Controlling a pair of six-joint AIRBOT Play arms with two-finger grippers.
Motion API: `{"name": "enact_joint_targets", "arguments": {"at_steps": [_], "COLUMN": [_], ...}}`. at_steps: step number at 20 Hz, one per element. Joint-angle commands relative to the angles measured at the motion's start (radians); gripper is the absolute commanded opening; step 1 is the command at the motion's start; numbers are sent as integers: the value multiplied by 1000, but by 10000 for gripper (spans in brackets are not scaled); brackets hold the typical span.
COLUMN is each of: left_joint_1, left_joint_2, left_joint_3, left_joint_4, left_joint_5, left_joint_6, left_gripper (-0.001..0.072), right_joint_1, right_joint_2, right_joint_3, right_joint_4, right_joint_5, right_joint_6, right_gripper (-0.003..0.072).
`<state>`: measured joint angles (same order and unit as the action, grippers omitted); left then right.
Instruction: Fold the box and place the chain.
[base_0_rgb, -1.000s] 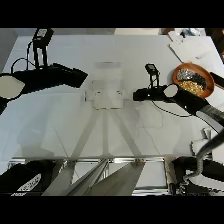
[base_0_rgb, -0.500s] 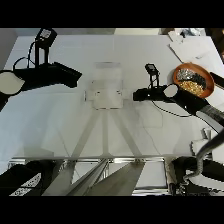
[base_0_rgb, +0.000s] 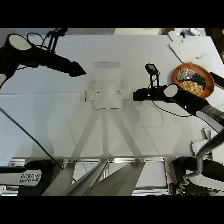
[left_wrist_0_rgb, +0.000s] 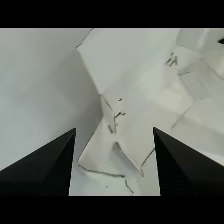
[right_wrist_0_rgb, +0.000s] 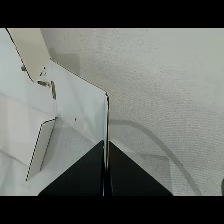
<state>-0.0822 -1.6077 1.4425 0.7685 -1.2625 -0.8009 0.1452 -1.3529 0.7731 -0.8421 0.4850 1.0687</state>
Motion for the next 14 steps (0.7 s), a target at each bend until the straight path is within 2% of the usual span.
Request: {"name": "enact_joint_targets", "arguments": {"at_steps": [1,4,7,12,14], "left_joint_1": [9,-31,-60,-88,-98], "left_joint_2": [-211,-277,-309,-311,-311], "left_joint_3": [122,134,134,134,134], "left_joint_4": [-167,-122,-124,-118,-88], "left_joint_5": [-137,-84,-76,-87,-88], "left_joint_6": [227,254,259,312,335], "left_gripper": [537,536,535,530,490], "right_joint_1": [1,1,1,1,1], "right_joint_2": [-1,-1,-1,-1,-1], "right_joint_3": [-1,-1,-1,-1,-1], "right_joint_4": [0,0,0,0,0], "right_joint_5": [0,0,0,0,0], "right_joint_6": [0,0,0,0,0], "right_gripper": [13,13,13,13,13]}}
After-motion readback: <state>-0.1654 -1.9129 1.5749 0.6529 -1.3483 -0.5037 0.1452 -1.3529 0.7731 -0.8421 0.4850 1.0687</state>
